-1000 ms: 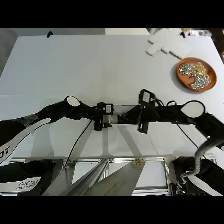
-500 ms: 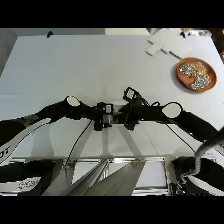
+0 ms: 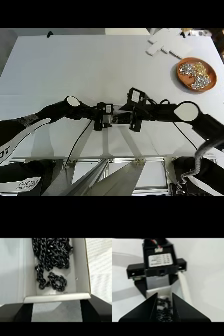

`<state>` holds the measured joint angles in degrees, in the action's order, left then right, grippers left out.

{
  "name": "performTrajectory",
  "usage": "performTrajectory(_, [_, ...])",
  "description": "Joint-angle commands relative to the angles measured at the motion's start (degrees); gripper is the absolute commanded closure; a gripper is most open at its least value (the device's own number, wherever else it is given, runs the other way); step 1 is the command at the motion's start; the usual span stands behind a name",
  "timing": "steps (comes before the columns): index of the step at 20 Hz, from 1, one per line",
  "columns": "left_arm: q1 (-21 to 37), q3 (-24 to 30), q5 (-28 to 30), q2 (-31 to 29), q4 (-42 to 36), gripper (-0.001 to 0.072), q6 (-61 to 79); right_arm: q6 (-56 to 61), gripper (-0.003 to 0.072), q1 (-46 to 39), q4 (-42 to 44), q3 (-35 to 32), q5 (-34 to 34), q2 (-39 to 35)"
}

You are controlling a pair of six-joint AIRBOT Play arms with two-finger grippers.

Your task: Fold the box and place the chain.

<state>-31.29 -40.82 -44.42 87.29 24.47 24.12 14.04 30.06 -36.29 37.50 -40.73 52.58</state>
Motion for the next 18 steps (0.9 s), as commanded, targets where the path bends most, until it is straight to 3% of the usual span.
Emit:
performTrajectory(1, [0.0,0.0,0.0,0.0,0.0,0.0698,0.0,1.0,0.0515,-6.2,-2.4,2.8,-3.3,-2.2])
performTrajectory(6, [0.0,0.0,0.0,0.0,0.0,0.0698,0.0,1.0,0.0515,-16.9,-1.8,2.8,-3.0,1.6])
performTrajectory(13, [0.0,0.0,0.0,0.0,0.0,0.0698,0.0,0.9,0.0514,-17.6,2.0,2.8,-4.5,14.7])
performTrajectory(18, [0.0,0.0,0.0,0.0,0.0,0.0698,0.0,-3.0,0.0513,-17.6,2.5,2.8,-11.4,16.2])
